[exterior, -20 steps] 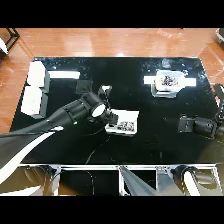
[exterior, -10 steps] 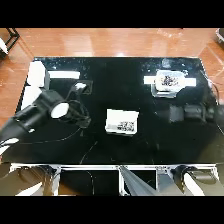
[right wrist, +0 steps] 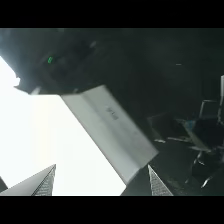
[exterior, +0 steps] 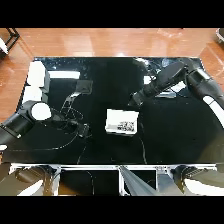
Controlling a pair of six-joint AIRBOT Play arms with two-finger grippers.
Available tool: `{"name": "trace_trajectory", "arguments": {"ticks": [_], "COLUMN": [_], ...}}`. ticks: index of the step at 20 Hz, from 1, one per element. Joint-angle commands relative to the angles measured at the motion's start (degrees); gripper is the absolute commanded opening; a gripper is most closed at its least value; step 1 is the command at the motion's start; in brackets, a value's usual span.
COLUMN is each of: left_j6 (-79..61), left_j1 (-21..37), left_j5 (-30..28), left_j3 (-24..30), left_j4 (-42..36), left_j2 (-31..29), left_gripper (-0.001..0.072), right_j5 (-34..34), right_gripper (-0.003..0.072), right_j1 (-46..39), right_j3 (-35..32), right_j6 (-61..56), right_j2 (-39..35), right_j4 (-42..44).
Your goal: Fold the box and place the chain.
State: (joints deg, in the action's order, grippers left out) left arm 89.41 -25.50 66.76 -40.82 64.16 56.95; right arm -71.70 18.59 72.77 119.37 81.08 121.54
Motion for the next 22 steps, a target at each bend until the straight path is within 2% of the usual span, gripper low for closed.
{"name": "trace_trajectory", "arguments": {"ticks": [1,4,10,15,22], "left_j6": [-1.2,-1.2,-1.2,1.4,1.4], "left_j1": [3.1,5.2,5.6,5.7,6.8], "left_j5": [-1.1,-3.3,-4.1,-4.9,-5.3], "left_j3": [0.4,0.4,0.5,0.7,0.7], "left_j4": [-0.1,-0.1,0.2,4.7,5.0], "left_j2": [-0.2,-0.2,-0.1,0.1,0.2], "left_gripper": [0.0633,0.0633,0.0633,0.0633,0.0633], "right_j5": [-7.1,-10.0,-9.0,-8.5,-9.4], "right_gripper": [0.0716,0.0716,0.0716,0.0716,0.0708], "right_j1": [1.5,1.5,4.7,7.5,11.5], "right_j3": [1.7,1.4,1.1,1.1,1.1], "right_j6": [7.7,9.1,13.8,13.7,13.8], "right_j2": [2.2,2.3,2.4,2.4,2.4], "right_j4": [3.8,3.8,2.3,-5.1,-9.3]}}
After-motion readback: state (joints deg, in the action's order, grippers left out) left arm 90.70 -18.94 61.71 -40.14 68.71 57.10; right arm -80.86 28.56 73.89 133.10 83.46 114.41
